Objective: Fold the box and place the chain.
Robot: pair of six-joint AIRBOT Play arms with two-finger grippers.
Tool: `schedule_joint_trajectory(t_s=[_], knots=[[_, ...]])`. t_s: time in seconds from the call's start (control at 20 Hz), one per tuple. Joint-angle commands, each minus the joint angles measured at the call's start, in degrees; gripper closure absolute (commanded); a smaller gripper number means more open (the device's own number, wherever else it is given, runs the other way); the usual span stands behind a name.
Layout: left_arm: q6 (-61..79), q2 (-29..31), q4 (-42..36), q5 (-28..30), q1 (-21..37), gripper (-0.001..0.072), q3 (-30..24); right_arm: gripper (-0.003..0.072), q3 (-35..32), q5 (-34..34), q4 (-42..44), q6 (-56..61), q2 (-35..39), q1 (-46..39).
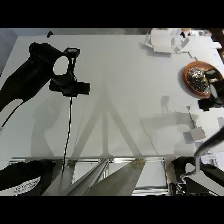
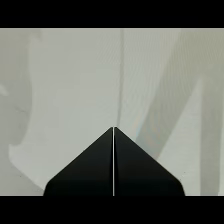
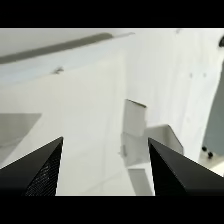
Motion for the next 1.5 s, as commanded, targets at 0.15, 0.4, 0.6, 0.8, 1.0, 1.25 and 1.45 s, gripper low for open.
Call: schedule_joint_trajectory(t_s=[0.15,0.4,0.6,0.8,1.0,1.25,1.45], knots=[[0.00,0.04,0.02,0.02,0.04,0.0699,-0.02,0.0112,0.07,-2.40,-3.48,-5.09,-0.79,-21.75],[0.02,0.04,0.02,0.02,0.04,0.0699,-0.02,0.0114,0.07,-2.40,-5.03,-7.76,-6.91,-24.83],[0.00,0.04,0.02,0.02,0.04,0.0699,-0.02,0.0314,0.09,-2.69,-6.67,-6.91,-11.10,-24.83],[0.00,0.04,0.02,0.04,0.04,0.0699,-0.02,0.0675,0.09,-3.06,-6.71,-6.03,-12.04,-24.72],[0.00,0.04,0.02,0.02,0.04,0.0699,-0.02,0.0671,0.09,-2.62,-0.37,-12.85,-8.81,-18.03],[0.00,0.04,0.02,0.02,0.04,0.0699,-0.02,0.0672,-0.11,-3.65,28.92,-18.97,1.03,-3.48],[0.02,0.04,0.04,0.04,0.04,0.0699,-0.02,0.0672,-6.67,-9.70,49.57,-19.89,10.99,6.51]])
